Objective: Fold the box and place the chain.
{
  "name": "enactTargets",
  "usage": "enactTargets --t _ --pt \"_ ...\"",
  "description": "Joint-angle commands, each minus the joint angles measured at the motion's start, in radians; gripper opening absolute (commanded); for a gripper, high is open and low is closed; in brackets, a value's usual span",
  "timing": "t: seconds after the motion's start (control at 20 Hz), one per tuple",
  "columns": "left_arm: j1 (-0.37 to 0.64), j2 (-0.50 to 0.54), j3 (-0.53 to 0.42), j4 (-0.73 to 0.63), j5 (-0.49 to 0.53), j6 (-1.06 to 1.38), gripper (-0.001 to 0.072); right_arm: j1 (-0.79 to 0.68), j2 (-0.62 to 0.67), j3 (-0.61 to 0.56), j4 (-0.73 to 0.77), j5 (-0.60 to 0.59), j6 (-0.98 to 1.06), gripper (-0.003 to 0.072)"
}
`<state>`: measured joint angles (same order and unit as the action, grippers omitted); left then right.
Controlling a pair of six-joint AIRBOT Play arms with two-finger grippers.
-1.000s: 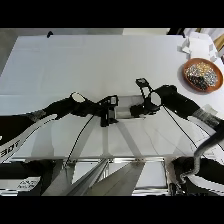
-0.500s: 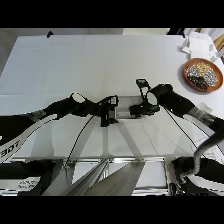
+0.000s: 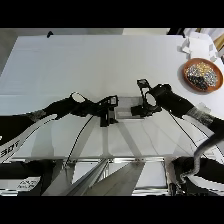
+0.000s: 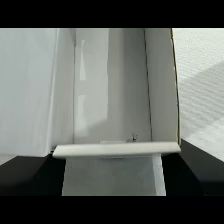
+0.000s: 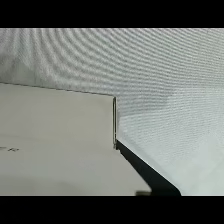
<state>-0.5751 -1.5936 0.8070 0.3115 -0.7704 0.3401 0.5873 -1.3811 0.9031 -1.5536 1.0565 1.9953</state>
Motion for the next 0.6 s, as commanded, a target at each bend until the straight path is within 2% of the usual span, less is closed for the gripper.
enactTargets --t 0.0,0.05,0.1,0.55 --pt "0.0 0.0 0.0 -0.001 0.002 0.0 0.0085 0.01 -0.001 0.0 0.005 -0.002 -0.006 0.0067" --pt "0.0 0.0 0.0 -0.001 0.003 0.0 0.0085 0.01 -0.001 0.0 0.005 -0.004 -0.005 0.024" --pt "0.0 0.0 0.0 -0.001 0.003 0.0 0.0085 0.01 -0.001 0.0 0.005 -0.005 -0.005 0.03" --pt "0.0 0.0 0.0 -0.001 0.003 0.0 0.0085 0.009 -0.003 0.0 -0.066 -0.024 0.068 0.0298"
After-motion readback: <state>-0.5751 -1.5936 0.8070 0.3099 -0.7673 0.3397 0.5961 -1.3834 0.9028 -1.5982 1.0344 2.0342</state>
